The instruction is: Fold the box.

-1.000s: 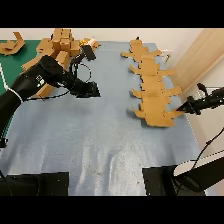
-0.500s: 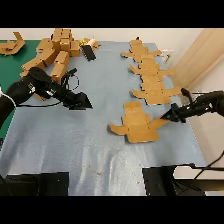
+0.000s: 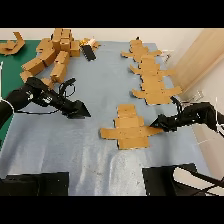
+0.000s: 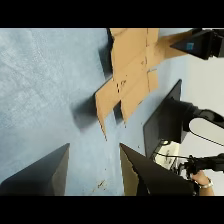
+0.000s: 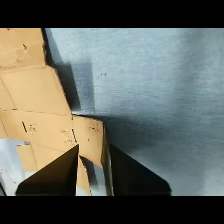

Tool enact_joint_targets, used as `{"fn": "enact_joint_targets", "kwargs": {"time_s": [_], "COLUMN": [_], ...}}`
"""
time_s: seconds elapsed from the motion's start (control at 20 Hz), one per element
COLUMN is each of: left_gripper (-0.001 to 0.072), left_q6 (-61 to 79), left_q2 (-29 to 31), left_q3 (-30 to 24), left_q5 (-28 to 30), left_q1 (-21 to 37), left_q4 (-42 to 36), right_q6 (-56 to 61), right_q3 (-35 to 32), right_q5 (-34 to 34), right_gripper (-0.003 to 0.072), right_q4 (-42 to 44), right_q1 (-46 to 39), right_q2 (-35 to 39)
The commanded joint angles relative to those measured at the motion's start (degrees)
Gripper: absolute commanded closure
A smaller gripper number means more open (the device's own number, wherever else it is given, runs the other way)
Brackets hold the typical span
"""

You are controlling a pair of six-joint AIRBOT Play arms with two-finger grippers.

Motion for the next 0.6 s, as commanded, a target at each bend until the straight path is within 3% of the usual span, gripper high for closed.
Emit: {"fn": "enact_joint_targets", "kwargs": {"time_s": [0.0, 0.15, 0.25, 0.55], "left_gripper": [0.0216, 0.0216, 0.0216, 0.0216], "left_q6": [0.85, 1.40, 2.03, 5.38], "left_q2": [-0.02, -0.11, -0.66, -6.84], "left_q3": [-0.24, -0.24, -0.24, -0.17], "left_q5": [-2.40, -3.78, -4.00, -3.93], "left_q1": [0.13, 0.13, 0.13, 0.48], "left_q4": [-0.50, -0.81, -2.36, -6.08], "right_q6": [-0.87, -1.27, -3.76, -13.33], "right_q3": [0.92, 2.95, 3.48, 0.15], "right_q5": [-2.32, -4.37, -5.49, 3.34], "right_gripper": [0.0415, 0.0522, 0.0680, 0.0682], "right_q4": [0.31, 0.74, 3.04, 17.03], "right_q1": [1.79, 5.92, 9.75, 21.99], "right_q2": [-2.82, -5.57, -6.73, -4.74]}}
